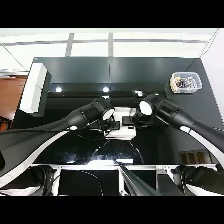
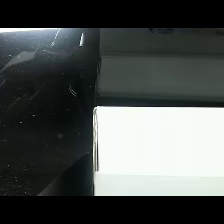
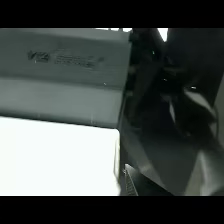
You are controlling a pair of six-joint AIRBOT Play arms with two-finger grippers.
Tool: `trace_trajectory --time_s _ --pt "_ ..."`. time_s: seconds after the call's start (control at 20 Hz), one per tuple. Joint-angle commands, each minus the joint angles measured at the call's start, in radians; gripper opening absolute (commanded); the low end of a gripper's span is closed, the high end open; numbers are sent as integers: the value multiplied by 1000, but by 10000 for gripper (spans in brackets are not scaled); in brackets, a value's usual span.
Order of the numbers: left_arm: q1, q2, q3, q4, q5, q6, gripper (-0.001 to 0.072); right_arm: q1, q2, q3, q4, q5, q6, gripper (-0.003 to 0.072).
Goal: Fold the box and place the chain.
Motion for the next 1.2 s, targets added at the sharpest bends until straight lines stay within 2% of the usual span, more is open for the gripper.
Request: trace_trajectory --time_s 0.0,0.1,0.2,0.3,0.35,0.4,0.5,0.6,0.7,0.9,1.05,1.15 --pt "0 1 0 -1 1 -1 28 -37 114 10 -9 98 -167 337" --pt "0 1 0 0 3 -1 28 -90 251 10 -64 163 -262 337" --pt "0 1 0 0 13 -1 28 -179 384 10 -212 167 -283 337" --pt "0 1 0 0 31 -1 28 -312 441 9 -488 107 -286 337" --pt "0 1 0 0 35 -1 28 -387 431 6 -584 51 -286 337" --pt "0 0 0 1 38 -1 28 -478 406 5 -607 -27 -283 337" --pt "0 1 0 0 53 -1 28 -664 309 10 -520 -216 -270 348" --pt "0 1 0 3 55 -1 28 -786 151 71 -446 -284 -288 703" --pt "0 1 0 4 56 -1 28 -853 -32 206 -346 -235 -322 707" --pt "0 1 0 4 47 0 28 -914 -378 595 -173 6 -306 706" --pt "0 1 0 4 47 0 28 -914 -537 792 -181 75 -278 704" --pt "0 0 0 4 47 0 28 -915 -590 841 -197 68 -237 702"
